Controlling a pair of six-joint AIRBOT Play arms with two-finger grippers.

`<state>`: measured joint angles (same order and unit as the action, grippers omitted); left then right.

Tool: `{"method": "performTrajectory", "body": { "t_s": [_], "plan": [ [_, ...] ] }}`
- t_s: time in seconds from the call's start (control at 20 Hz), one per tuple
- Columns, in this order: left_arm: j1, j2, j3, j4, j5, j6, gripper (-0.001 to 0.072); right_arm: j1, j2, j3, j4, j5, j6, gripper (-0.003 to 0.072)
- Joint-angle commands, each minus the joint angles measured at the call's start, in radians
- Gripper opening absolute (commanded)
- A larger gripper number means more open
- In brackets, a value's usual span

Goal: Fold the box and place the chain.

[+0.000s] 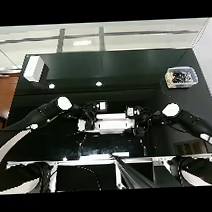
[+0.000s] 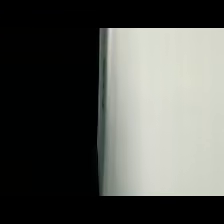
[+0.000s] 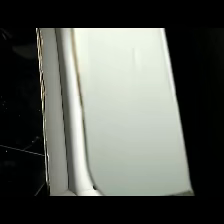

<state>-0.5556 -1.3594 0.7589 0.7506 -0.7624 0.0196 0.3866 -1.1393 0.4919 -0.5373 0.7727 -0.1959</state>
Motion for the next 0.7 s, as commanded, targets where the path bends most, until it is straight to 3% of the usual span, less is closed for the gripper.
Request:
{"method": "performTrajectory", "body": {
  "t_s": [0.0, 0.65],
  "plan": [
    [0.001, 0.001, 0.000, 0.000, 0.002, -0.001, 0.0028, -0.006, -0.039, 0.000, 0.003, 0.008, -0.052, 0.0645],
    [0.001, 0.001, 0.000, 0.000, 0.002, -0.001, 0.0028, 0.008, -0.075, 0.000, -0.050, -0.034, -0.035, 0.0616]
  ]
}}
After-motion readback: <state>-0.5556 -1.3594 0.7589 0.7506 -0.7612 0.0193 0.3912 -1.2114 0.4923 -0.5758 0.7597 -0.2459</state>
